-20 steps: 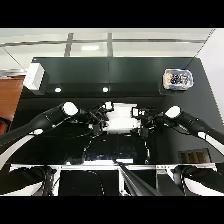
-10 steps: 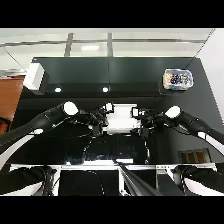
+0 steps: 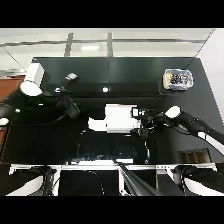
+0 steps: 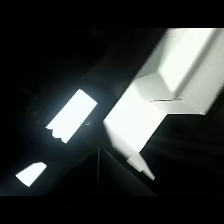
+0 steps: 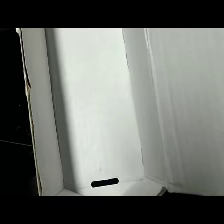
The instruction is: Fold the box and place the chain.
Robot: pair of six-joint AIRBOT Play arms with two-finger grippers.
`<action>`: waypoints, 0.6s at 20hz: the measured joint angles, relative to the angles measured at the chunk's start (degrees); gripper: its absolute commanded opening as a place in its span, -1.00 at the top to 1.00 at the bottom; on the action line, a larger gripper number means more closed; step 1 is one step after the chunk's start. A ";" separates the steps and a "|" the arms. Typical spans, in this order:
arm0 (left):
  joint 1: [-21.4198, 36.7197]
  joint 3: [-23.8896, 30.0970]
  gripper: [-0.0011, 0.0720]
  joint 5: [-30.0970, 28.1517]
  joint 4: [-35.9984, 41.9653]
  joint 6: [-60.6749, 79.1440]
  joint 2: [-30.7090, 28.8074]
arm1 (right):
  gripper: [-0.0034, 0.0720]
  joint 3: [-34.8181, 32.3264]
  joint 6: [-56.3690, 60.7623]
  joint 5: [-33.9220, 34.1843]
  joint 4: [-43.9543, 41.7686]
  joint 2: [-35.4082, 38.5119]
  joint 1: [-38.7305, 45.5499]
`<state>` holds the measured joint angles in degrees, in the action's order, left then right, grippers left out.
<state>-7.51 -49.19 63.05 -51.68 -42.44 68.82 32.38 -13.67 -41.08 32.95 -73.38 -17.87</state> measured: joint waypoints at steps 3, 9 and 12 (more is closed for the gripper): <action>8.70 2.64 0.90 3.39 -1.20 -14.73 -0.76 | 0.10 0.00 -0.02 0.00 0.00 0.00 0.00; 15.34 12.90 0.90 5.18 1.33 -25.88 -1.18 | 0.10 0.00 -0.02 -0.02 0.00 0.00 0.00; 14.08 16.06 0.90 2.60 4.50 -27.45 -0.96 | 0.10 0.00 -0.02 -0.04 0.00 0.00 0.00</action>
<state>6.57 -33.12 65.65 -47.18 -69.89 67.85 32.38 -13.69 -41.12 32.95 -73.38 -17.87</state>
